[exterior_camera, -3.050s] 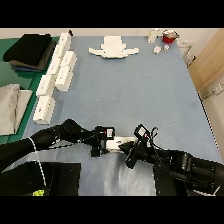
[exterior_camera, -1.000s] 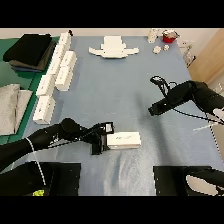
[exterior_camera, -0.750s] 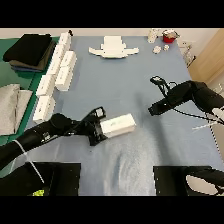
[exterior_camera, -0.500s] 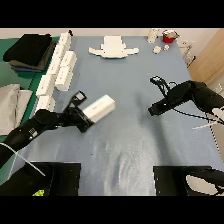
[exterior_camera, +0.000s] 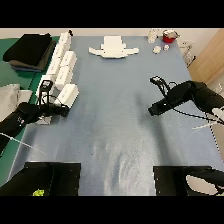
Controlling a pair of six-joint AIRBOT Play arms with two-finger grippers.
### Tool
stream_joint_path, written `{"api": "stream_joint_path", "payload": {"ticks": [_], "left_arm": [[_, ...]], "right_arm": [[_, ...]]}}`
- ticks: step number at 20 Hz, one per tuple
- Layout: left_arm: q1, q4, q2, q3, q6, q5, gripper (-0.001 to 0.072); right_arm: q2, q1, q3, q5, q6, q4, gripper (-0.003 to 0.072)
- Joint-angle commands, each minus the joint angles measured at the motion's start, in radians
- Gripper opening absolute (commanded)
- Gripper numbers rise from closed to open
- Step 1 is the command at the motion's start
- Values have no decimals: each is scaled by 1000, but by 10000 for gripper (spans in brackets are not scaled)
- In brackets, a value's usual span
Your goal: Fold the box.
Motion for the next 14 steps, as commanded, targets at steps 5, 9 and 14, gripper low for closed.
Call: {"api": "stream_joint_path", "payload": {"ticks": [5,9,14], "left_arm": [[78,90,-32,10,-99,41,547],[66,90,-111,42,-97,66,547],[-10,89,-225,163,-97,101,547]], "right_arm": [[0,0,1,0,0,0,4],[0,0,1,0,0,0,5],[0,0,1,0,0,0,4]]}}
